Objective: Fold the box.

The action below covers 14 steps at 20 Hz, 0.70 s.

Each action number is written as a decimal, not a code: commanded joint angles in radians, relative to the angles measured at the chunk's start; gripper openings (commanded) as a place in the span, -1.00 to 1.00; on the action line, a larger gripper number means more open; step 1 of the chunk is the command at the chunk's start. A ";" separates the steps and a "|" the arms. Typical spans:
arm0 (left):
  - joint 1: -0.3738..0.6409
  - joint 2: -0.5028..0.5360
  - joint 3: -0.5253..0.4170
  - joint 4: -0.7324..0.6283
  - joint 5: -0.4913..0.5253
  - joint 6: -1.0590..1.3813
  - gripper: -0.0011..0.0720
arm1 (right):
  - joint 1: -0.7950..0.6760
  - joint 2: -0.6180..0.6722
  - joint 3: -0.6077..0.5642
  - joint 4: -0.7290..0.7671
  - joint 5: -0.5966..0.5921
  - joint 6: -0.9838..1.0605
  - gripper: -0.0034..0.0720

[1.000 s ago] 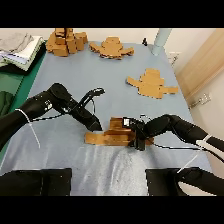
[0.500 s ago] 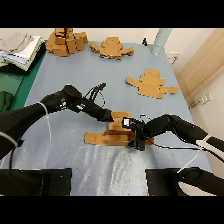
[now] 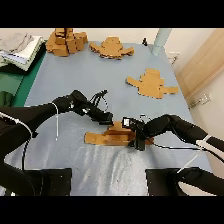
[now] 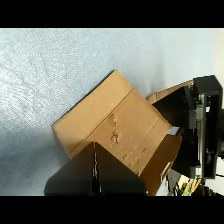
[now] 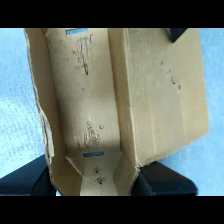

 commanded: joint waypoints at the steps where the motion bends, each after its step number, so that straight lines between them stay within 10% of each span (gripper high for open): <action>1: 0.000 0.011 0.000 0.009 0.003 0.030 -0.94 | 0.000 0.000 0.000 0.000 0.000 0.000 0.61; 14: 0.001 0.863 -0.461 0.190 0.037 0.364 -0.93 | 0.000 0.000 0.000 0.000 0.000 0.000 0.61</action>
